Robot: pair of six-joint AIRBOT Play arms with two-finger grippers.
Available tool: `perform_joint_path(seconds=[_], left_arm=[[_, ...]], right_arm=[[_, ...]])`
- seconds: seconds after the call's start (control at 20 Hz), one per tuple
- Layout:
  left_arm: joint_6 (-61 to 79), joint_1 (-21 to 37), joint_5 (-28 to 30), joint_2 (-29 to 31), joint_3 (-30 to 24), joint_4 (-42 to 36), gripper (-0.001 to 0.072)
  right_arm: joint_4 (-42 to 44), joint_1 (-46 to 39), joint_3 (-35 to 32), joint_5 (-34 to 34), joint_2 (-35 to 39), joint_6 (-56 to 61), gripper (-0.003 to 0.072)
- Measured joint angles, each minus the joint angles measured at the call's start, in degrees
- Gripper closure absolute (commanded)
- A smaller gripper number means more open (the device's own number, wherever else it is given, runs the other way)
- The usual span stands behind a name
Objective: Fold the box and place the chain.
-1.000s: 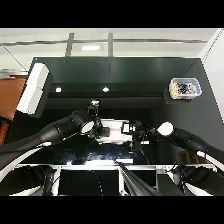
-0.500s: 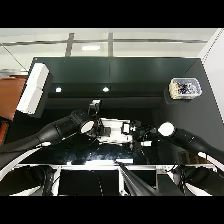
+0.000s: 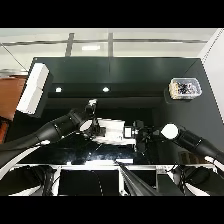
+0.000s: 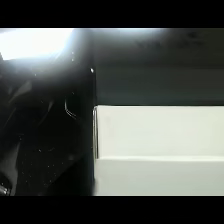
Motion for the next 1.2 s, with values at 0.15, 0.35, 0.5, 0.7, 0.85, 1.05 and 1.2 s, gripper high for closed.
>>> perform_joint_path(seconds=[0.15, 0.35, 0.5, 0.7, 0.85, 1.05, 1.2], left_arm=[[-0.31, 0.0, 0.11, -0.66, 0.0, 0.09, 0.068], [-0.92, 0.0, 0.96, -1.01, 0.0, 0.09, 0.068], [-1.09, 0.0, 1.33, -1.09, 0.0, 0.09, 0.068], [-1.11, 0.0, 1.55, -1.14, 0.0, 0.09, 0.068], [-1.11, -0.02, 1.66, -1.14, 0.0, 0.09, 0.068], [-1.14, -0.07, 1.73, -1.14, 0.0, 0.09, 0.068], [-1.14, -0.07, 1.75, -1.14, 0.0, 0.09, 0.068]], right_arm=[[0.92, 0.04, 0.0, -0.55, 0.11, 0.31, -0.0009], [2.89, 0.09, 0.0, -0.98, -0.46, 0.35, 0.016], [3.72, 0.09, 0.0, -1.14, -0.76, 1.29, 0.0392], [4.09, 0.09, 0.0, -1.2, -1.09, 4.48, 0.0394], [4.5, 0.09, 0.0, -1.42, -1.2, 6.4, 0.0503], [6.58, 0.24, 0.0, -1.88, -1.53, 7.52, 0.05], [7.8, 1.62, 0.0, -3.13, -2.36, 7.85, 0.05]])
